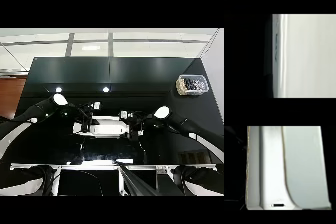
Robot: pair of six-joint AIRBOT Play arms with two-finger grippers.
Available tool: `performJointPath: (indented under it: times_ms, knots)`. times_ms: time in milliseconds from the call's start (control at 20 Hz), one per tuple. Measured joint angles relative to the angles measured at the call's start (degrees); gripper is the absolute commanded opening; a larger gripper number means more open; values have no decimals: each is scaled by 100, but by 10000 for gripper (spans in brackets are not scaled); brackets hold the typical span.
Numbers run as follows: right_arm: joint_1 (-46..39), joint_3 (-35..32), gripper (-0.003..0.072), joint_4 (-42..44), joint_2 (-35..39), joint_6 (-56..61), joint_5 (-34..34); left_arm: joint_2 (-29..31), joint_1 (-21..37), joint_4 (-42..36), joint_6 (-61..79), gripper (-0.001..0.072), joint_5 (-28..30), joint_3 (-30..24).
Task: Fold the box and place the chain.
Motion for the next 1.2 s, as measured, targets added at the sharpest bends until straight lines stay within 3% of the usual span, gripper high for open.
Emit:
performJointPath:
  times_ms: [100, 150, 900, 950, 1100, 1150, 1200]
  knots:
    - [42, 0, 653, -74, -50, 22, -70, 0, 0, 0, -2, 27, 2, 0]
    - [83, 0, 615, -122, -74, 44, -120, 0, 0, 0, -4, 27, 4, 0]
    - [382, 0, 612, -485, -140, 413, -616, 0, 0, -2, -13, 27, 11, 0]
    - [382, 0, 502, -490, -140, 413, -623, 0, 0, -2, -13, 27, 11, 0]
    - [382, 2, 487, -501, -140, 431, -627, 0, 0, -2, -4, 28, 4, 0]
    - [382, 4, 487, -509, -140, 428, -623, 0, 0, 0, -17, 34, -7, 0]
    - [382, 4, 487, -514, -140, 428, -621, 9, 4, 2, -35, 146, -22, 0]
